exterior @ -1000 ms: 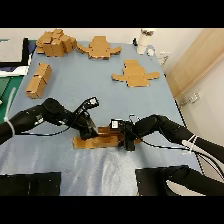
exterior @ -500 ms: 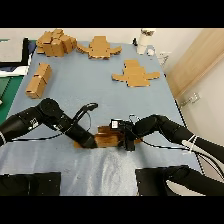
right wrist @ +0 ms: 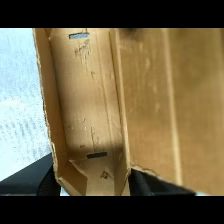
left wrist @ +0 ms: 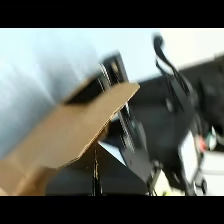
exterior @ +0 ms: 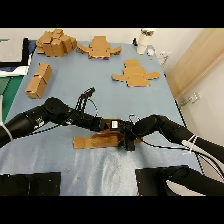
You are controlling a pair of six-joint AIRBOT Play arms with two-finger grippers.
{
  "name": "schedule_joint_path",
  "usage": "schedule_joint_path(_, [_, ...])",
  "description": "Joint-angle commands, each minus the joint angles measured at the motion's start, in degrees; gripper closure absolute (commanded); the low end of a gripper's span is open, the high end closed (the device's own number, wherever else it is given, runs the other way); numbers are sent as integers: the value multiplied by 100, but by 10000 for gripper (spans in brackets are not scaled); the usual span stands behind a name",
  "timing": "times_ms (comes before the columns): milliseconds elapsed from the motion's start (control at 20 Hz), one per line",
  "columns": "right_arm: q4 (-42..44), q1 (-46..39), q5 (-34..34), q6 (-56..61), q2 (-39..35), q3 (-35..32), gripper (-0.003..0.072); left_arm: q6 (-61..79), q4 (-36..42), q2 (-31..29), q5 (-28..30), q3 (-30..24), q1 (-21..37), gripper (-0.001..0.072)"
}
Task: Fold the box.
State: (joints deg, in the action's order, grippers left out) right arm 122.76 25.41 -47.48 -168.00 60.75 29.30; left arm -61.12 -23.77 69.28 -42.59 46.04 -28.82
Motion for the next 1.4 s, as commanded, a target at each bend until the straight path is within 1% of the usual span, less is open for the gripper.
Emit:
schedule_joint_path(0, [0, 2, -2, 0, 0, 2, 185, -52, -118, 323, 651, 46, -2, 699])
schedule_joint_path(100, [0, 2, -2, 0, 0, 2, 185, -199, -345, 595, 706, 103, -2, 699])
schedule_joint_path(250, [0, 2, -2, 0, 0, 2, 185, -203, -396, 881, 702, 109, 28, 698])
schedule_joint_path(550, [0, 2, -4, 0, 0, 2, 185, -295, -584, 1036, 695, 127, 120, 698])
schedule_joint_path(750, [0, 2, -4, 0, 0, 2, 185, -304, -610, 1200, 542, 129, 153, 699])
schedule_joint_path(850, [0, 2, -2, 0, 0, 2, 185, -350, -603, 1224, 483, 153, 262, 698])
schedule_joint_path(1050, [0, 2, -4, 0, 0, 2, 185, -317, -599, 1215, -11, 275, 654, 698])
schedule_joint_path(1200, [0, 2, -4, 0, 0, 2, 185, 957, -501, 1128, -520, 487, 686, 698])
schedule_joint_path(1350, [2, 2, -7, 0, 0, 2, 185, 2658, -520, 597, -1080, 492, 767, 699])
